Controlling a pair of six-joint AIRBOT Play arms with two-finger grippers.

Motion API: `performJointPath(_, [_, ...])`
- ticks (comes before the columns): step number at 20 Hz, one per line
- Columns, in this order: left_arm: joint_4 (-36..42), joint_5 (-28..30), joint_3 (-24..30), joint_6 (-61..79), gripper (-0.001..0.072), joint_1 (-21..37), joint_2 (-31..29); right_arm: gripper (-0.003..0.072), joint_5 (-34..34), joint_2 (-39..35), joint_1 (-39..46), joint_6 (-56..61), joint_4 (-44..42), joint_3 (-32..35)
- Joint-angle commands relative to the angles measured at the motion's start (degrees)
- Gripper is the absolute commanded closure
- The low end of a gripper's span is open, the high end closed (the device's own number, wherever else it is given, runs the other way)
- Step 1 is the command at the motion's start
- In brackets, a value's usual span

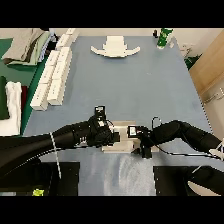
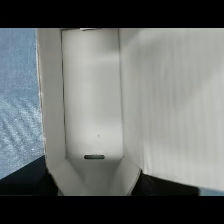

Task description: Fold the box.

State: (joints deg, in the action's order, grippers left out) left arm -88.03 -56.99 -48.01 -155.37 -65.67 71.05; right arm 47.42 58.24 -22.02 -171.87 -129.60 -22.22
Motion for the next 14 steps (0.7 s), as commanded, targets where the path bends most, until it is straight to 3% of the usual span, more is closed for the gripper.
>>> performJointPath(1, [-0.31,-0.02,-0.59,-0.04,0.0444,0.00,0.20,0.0181,0.00,0.00,0.02,0.00,-0.02,0.04])
performJointPath(6, [-0.35,-1.66,-2.86,1.51,0.0443,-0.02,3.65,0.0181,0.00,0.00,0.02,0.02,-0.02,0.04])
performJointPath(14, [-0.76,-2.47,-2.89,1.51,0.0443,-0.07,3.61,0.0181,0.02,0.00,0.02,0.02,0.00,0.04])
